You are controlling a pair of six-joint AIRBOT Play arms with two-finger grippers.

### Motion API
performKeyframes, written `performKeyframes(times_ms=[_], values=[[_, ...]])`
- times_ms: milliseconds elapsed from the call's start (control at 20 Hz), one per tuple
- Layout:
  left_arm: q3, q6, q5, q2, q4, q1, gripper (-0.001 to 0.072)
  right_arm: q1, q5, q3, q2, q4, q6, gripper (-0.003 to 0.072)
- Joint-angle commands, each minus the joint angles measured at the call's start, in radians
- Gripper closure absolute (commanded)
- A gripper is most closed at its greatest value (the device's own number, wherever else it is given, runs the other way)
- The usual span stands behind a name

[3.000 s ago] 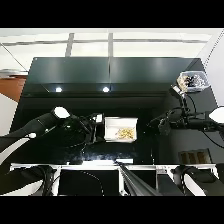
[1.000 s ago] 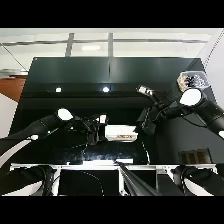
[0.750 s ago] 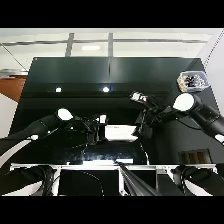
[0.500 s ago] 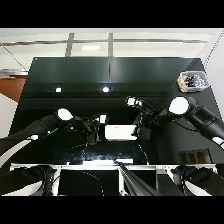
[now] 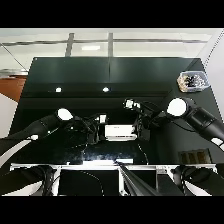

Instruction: Fold the box and place the chain.

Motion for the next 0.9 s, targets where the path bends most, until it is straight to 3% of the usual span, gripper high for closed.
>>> performKeyframes(times_ms=[0, 350, 400, 850], values=[[0.000, 0.001, -0.002, -0.001, 0.001, -0.001, 0.0212, 0.010, -0.019, 0.000, 0.000, -0.006, 0.016, 0.0389], [0.000, 0.001, -0.002, -0.001, 0.000, -0.001, 0.0212, 0.011, -0.032, 0.000, 0.000, -0.024, 0.050, 0.0392], [0.000, 0.001, -0.002, -0.001, 0.001, -0.001, 0.0212, 0.011, -0.028, 0.000, 0.000, -0.024, 0.053, 0.0460], [0.000, 0.001, -0.002, -0.001, 0.001, -0.001, 0.0212, 0.011, -0.013, 0.000, 0.000, -0.024, 0.054, 0.0426]])
